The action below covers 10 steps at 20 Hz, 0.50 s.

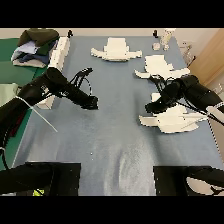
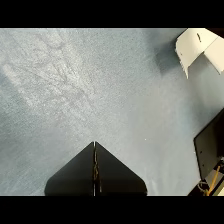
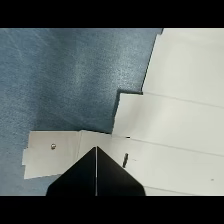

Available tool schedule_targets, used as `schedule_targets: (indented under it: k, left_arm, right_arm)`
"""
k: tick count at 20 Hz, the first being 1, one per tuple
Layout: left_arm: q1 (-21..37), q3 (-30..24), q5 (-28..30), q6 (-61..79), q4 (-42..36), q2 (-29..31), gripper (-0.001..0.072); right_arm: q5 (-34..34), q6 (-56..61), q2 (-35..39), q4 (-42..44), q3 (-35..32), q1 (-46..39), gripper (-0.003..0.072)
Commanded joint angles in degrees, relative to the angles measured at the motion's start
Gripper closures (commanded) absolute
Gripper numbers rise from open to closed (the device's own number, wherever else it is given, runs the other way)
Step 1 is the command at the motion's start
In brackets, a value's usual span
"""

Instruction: Fold the box.

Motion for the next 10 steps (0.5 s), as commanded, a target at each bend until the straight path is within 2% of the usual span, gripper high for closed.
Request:
schedule_targets:
  k: [1, 10]
  left_arm:
    - [0.0, 0.1, 0.1, 0.0, 0.0, -0.1, 0.0698]
    - [0.0, 0.1, 0.5, 0.0, 0.0, 0.0, 0.0698]
  right_arm:
    - [0.0, 0.0, 0.0, 0.0, 0.0, 0.0, 0.0683]
    - [0.0, 0.0, 0.0, -0.2, 0.0, 0.0, 0.0683]
